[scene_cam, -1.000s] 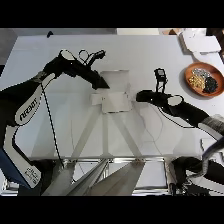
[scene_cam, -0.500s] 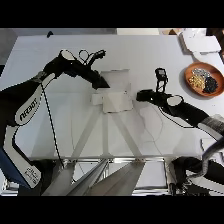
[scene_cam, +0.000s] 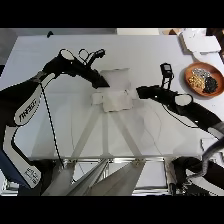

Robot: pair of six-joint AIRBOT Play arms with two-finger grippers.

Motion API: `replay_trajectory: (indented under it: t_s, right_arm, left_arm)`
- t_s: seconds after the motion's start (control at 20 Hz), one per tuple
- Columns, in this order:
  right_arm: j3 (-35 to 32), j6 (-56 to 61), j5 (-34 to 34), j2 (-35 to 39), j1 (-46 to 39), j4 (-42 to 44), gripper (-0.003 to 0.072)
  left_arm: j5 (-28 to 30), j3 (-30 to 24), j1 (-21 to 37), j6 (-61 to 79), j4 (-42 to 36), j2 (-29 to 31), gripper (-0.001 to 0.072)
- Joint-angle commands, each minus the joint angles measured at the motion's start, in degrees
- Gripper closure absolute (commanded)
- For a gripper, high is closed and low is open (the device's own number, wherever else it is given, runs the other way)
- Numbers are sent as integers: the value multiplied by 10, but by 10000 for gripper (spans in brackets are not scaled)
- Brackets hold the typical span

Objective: Fold the box and place the chain.

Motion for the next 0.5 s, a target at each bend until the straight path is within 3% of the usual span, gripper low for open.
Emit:
replay_trajectory:
  t_s: [0.0,0.15,0.3,0.45]
  right_arm:
    - [0,0,92,89,-50,-68,135]
    - [0,16,222,180,-103,-197,136]
    - [0,126,332,221,-119,-409,136]
    - [0,272,352,218,-119,-600,136]
  left_arm:
    - [10,0,1,-7,12,14,705]
    - [14,0,1,-14,33,34,706]
    - [13,0,1,-18,44,67,706]
    - [6,0,1,-32,50,107,707]
